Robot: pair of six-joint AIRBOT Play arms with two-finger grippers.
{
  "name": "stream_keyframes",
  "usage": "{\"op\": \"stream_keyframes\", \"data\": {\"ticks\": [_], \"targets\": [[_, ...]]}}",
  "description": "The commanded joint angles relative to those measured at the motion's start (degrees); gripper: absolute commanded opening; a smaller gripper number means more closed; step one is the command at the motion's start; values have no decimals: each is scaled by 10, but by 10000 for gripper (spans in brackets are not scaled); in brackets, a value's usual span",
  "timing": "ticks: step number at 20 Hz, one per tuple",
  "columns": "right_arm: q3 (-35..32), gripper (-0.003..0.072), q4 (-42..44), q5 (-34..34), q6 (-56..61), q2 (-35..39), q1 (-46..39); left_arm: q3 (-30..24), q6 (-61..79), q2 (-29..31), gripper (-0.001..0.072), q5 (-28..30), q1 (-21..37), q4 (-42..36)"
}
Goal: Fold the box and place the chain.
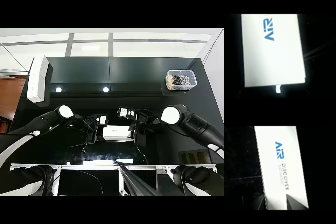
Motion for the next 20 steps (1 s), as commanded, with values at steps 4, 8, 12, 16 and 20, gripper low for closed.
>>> {"op": "stream_keyframes", "data": {"ticks": [4,8,12,16,20], "targets": [[3,327,0,8,37,0,1,0,0,0,542,0,0,0],[39,325,0,48,155,31,-7,0,0,0,542,0,0,0],[46,20,26,89,358,43,-41,0,0,0,542,0,0,0],[-18,19,147,31,426,26,-44,0,0,0,542,0,0,0],[-48,20,252,-28,426,-21,-44,0,0,0,542,0,0,0]]}}
